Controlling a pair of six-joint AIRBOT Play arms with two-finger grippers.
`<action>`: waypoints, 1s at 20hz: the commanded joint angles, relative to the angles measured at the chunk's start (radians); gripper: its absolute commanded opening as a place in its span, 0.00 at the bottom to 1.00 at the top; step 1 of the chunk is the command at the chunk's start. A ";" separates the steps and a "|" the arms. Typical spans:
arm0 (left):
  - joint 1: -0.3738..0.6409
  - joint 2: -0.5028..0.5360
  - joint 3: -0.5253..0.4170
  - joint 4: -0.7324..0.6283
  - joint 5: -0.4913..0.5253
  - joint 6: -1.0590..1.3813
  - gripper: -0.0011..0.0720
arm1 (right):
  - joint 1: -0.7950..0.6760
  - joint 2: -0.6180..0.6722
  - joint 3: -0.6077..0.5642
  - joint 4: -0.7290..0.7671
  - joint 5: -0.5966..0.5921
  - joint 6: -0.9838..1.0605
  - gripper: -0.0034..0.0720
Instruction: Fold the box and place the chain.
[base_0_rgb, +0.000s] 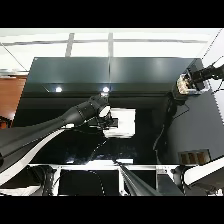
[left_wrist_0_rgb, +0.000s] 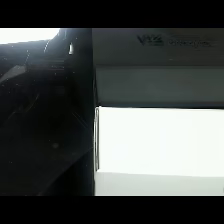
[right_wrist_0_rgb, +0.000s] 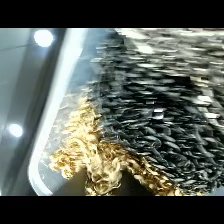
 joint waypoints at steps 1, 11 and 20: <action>0.001 0.000 -0.001 0.000 -0.008 0.000 0.05 | -0.001 0.002 0.009 0.013 0.035 -0.099 0.07; 0.000 0.000 -0.001 0.000 -0.023 0.000 0.05 | -0.054 0.325 0.113 0.011 0.119 -0.515 0.06; 0.001 0.000 -0.001 0.000 -0.023 0.000 0.06 | -0.055 0.698 0.113 0.154 0.074 -0.665 0.06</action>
